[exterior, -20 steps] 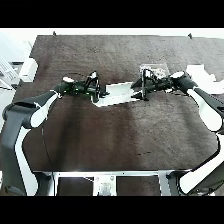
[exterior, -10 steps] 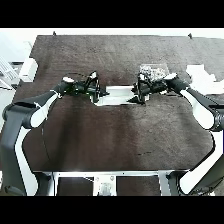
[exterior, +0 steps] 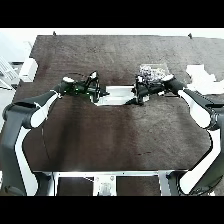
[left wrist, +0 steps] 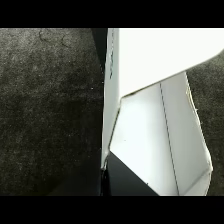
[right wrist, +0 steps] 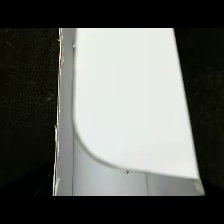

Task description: Fold the box and place the chain.

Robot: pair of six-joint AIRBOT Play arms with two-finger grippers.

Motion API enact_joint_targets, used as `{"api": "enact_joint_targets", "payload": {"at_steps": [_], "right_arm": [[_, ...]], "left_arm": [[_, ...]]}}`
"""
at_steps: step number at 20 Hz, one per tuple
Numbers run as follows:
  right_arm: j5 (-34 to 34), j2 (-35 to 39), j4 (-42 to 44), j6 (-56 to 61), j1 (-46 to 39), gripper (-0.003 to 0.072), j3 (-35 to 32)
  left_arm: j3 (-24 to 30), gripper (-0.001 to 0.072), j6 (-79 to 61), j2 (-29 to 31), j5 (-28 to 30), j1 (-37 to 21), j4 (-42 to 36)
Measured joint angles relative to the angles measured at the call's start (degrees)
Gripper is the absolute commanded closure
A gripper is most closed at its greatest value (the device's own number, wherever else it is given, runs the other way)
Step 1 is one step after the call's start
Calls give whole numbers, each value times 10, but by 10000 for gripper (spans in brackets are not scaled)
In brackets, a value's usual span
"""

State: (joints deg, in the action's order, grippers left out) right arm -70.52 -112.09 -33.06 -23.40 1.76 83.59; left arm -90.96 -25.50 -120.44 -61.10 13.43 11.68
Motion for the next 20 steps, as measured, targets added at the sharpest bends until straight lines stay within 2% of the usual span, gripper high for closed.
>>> {"api": "enact_joint_targets", "payload": {"at_steps": [20], "right_arm": [[-48,-48,28,-3,-21,66,32]], "left_arm": [[0,687,0,0,0,0,-1]]}}
